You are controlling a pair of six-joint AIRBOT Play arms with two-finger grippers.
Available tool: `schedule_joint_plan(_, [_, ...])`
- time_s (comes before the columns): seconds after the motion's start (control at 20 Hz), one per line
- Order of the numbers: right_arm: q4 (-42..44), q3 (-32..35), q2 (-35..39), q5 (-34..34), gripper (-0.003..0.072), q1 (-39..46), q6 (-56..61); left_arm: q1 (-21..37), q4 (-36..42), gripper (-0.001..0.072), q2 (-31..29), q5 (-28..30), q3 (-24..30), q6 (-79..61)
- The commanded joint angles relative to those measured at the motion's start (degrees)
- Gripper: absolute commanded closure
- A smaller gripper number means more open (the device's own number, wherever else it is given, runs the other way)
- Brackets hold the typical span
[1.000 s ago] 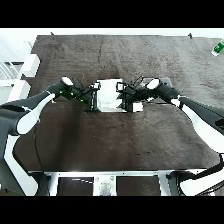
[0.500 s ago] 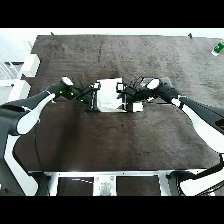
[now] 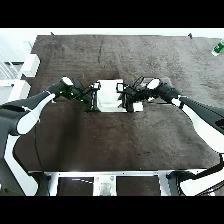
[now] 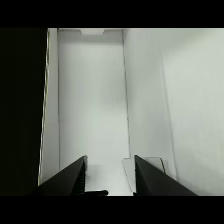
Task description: Fold the box and place the chain.
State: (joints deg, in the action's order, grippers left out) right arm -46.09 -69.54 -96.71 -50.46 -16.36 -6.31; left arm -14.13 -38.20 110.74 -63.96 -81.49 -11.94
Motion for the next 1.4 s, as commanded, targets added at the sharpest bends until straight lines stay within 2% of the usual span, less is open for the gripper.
schedule_joint_plan(0.0, [-3.8,0.0,0.3,-0.2,0.0404,0.0,2.0,0.1,0.0,0.024,0.0,0.0,0.0,-0.1])
schedule_joint_plan(0.05, [-6.1,0.0,0.3,-0.2,0.0458,0.0,3.8,0.1,0.0,0.024,0.0,0.0,0.0,-0.1])
schedule_joint_plan(0.2, [-11.3,0.0,0.3,-0.2,0.0475,0.1,7.7,0.1,0.0,0.024,0.0,0.0,0.0,-0.1])
schedule_joint_plan(0.3, [-12.3,0.0,0.3,-0.6,0.0542,0.5,9.5,0.1,0.0,0.024,0.0,0.0,0.0,-0.1])
schedule_joint_plan(0.4, [-12.5,0.0,0.7,-0.8,0.0565,1.4,12.3,0.1,0.0,0.024,0.0,0.0,0.0,-0.1])
schedule_joint_plan(0.45, [-12.5,0.0,1.3,-0.8,0.0627,1.9,14.2,0.1,0.0,0.024,0.0,0.0,0.0,-0.1])
schedule_joint_plan(0.5, [-12.5,0.0,2.1,-0.8,0.0656,2.5,16.4,0.1,0.0,0.024,0.0,0.0,0.0,-0.1])
schedule_joint_plan(0.7, [-12.5,0.0,6.6,-0.8,0.0666,5.4,28.3,0.1,0.0,0.024,0.0,0.0,0.0,-0.1])
schedule_joint_plan(0.9, [-12.5,0.0,11.0,-1.1,0.0667,10.4,47.1,0.1,0.0,0.024,0.0,0.0,0.0,-0.1])
schedule_joint_plan(1.1, [-12.5,1.2,11.5,-5.9,0.0668,17.2,62.9,0.1,0.0,0.024,0.0,0.0,0.0,-0.1])
schedule_joint_plan(1.35, [-12.5,6.3,10.4,-6.6,0.0669,21.4,68.2,0.1,0.0,0.024,0.0,0.0,0.0,-0.1])
